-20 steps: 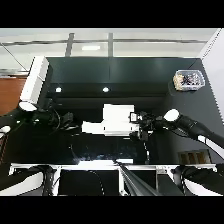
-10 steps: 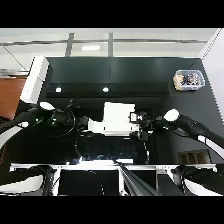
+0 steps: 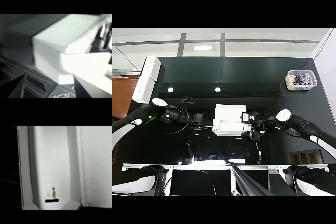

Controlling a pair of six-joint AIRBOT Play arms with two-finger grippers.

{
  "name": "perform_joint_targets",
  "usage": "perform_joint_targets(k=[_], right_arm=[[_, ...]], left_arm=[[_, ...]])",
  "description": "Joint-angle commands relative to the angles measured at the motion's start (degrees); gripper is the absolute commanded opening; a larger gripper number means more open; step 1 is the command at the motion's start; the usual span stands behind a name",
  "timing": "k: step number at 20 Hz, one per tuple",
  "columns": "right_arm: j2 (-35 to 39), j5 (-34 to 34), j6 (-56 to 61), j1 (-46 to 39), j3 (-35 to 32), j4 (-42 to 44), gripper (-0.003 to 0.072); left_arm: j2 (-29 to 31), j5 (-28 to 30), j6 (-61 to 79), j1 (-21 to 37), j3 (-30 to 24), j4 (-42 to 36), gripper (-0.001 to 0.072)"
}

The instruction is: Fold the box and place the chain.

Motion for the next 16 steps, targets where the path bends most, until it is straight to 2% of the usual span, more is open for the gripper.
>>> perform_joint_targets(k=[1, 3, 5, 7, 8, 16], right_arm=[[-0.02, 0.00, 0.00, 0.07, -0.04, 0.00, 0.0353], [-0.02, 0.00, 0.02, 0.07, -0.04, 0.00, 0.0353], [-0.02, 0.00, 0.02, 0.07, -0.04, 0.00, 0.0353], [-0.02, 0.00, 0.00, 0.07, -0.04, 0.00, 0.0353], [-0.02, 0.00, 0.02, 0.07, -0.04, 0.00, 0.0352], [-0.02, 0.00, 0.02, 0.07, -0.04, 0.00, 0.0353]], left_arm=[[0.00, 0.35, -6.38, -4.11, 3.63, 2.12, 0.0692], [0.09, 1.99, -11.98, -7.17, 6.69, 5.86, 0.0680], [0.26, 3.50, -16.68, -9.77, 9.33, 9.20, 0.0549], [0.26, 3.72, -20.79, -11.78, 11.19, 11.93, 0.0510], [0.28, 3.67, -23.08, -12.68, 11.93, 13.86, 0.0462], [0.61, 4.76, -44.33, -19.58, 16.98, 34.40, 0.0459]])
